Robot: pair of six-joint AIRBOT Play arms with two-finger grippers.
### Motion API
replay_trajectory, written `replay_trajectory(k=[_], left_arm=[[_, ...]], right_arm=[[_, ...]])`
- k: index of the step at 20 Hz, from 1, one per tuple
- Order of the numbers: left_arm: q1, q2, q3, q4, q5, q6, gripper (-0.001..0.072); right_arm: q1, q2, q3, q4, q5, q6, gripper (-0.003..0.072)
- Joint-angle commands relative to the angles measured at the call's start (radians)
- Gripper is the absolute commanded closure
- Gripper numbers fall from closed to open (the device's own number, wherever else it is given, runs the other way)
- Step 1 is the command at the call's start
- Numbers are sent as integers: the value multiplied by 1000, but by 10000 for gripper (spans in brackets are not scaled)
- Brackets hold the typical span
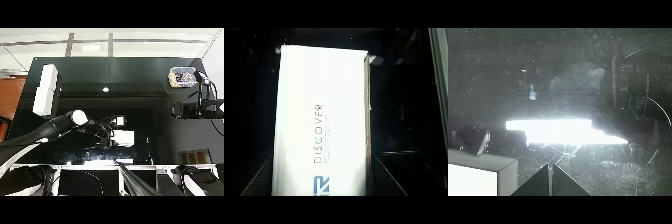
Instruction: Fold the box and place the chain.
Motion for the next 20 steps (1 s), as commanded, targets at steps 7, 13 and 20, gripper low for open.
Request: replay_trajectory(k=[7,13,20], left_arm=[[-54,-37,1,111,113,-179,312],[233,185,-33,402,-169,-475,341],[889,496,-203,531,-329,-667,340]], right_arm=[[-1,0,1,0,0,0,647],[-1,0,1,0,6,-1,647],[0,0,1,35,10,-46,647]])
